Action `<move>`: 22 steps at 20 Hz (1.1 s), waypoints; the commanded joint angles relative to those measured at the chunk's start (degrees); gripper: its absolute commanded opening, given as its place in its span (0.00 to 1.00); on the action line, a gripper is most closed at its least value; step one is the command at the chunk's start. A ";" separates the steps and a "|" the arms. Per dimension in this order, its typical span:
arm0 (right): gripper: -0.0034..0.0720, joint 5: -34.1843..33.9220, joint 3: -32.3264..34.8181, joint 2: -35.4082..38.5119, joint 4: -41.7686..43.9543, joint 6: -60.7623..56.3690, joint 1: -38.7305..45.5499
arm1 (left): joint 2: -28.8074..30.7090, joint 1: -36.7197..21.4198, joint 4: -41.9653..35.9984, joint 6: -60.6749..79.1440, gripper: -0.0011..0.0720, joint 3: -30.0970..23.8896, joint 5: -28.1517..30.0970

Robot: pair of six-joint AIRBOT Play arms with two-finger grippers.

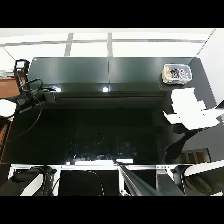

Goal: Fold the box and place the chain.

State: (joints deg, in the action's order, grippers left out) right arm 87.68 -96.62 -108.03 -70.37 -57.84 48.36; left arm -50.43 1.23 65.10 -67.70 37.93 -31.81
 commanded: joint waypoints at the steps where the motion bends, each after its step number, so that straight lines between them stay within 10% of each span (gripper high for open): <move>1: 0.11 2.21 0.59 1.31 2.25 2.64 -0.50 | -0.04 0.04 0.00 0.00 0.05 0.00 -0.31; 10: 0.07 -4.15 26.69 27.80 16.48 3.52 -5.16 | -0.04 0.04 -0.76 -0.07 0.05 0.00 -0.63; 17: 0.07 -37.22 67.54 59.36 41.86 2.19 -25.66 | -3.48 2.82 -11.30 0.02 0.05 0.00 -7.10; 22: 0.07 -58.21 76.41 62.62 51.32 1.70 -52.76 | -11.50 12.02 -15.76 0.04 0.05 1.38 -7.82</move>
State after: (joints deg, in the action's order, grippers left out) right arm 44.07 -25.78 -48.38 -25.71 -55.79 8.91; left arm -58.06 9.21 52.77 -67.66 38.46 -38.59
